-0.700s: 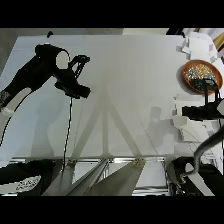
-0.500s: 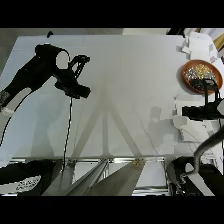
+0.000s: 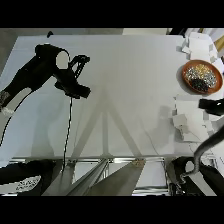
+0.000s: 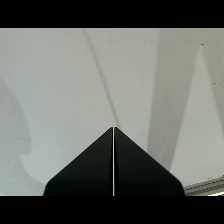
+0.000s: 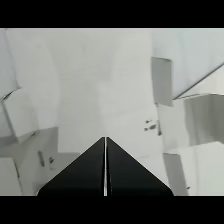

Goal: Fold the box and place the chain.

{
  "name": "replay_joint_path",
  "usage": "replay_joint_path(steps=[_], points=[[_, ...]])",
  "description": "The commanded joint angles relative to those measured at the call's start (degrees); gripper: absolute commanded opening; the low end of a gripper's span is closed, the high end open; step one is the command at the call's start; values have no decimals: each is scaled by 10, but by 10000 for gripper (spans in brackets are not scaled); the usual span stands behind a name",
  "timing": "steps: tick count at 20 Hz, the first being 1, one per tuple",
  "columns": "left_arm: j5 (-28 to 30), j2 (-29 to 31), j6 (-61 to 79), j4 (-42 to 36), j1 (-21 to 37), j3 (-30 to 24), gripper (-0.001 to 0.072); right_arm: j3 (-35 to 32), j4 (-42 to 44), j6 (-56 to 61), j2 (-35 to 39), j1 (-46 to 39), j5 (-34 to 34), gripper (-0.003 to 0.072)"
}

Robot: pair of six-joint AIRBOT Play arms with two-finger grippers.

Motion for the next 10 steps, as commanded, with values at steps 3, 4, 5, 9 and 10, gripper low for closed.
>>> replay_joint_path(steps=[3,4,5,9,10], points=[[0,0,0,0,0,0,11,118,-27,-19,-84,-142,33,22],[0,0,0,0,0,0,11,132,-34,-41,-104,-162,41,21],[0,0,0,0,0,0,11,136,-38,-71,-120,-176,43,54],[0,0,0,0,0,0,11,136,-38,-212,-184,-196,61,433],[0,0,0,0,0,0,11,136,-39,-238,-198,-196,62,436]])
